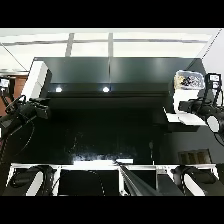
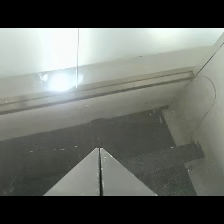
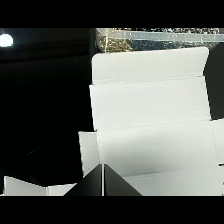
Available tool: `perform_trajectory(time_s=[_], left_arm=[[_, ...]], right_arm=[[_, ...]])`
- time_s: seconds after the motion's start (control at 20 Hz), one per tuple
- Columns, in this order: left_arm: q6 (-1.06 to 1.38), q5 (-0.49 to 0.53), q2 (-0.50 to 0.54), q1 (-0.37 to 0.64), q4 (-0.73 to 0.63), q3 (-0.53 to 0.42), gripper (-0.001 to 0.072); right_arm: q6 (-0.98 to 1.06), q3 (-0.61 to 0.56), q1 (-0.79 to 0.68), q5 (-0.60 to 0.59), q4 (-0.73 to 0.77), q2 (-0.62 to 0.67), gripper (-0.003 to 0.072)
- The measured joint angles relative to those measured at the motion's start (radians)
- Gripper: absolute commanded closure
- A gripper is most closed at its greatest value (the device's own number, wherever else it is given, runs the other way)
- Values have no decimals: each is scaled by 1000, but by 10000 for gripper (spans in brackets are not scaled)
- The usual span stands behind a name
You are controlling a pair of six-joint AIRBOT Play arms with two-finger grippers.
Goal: Fold the box and place the chain.
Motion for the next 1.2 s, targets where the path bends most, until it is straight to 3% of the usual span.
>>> perform_trajectory(time_s=[0.85,1.1,1.15,1.2], left_arm=[[0,0,0,0,0,0,679],[0,12,-1,-1,-14,0,679],[-2,30,-3,-1,-23,-1,678],[-2,51,-10,-1,-36,-1,630]], right_arm=[[0,0,0,-2,0,0,663],[0,0,0,-122,46,0,662],[0,0,0,-171,63,-3,647],[0,0,-2,-237,72,-8,386]])
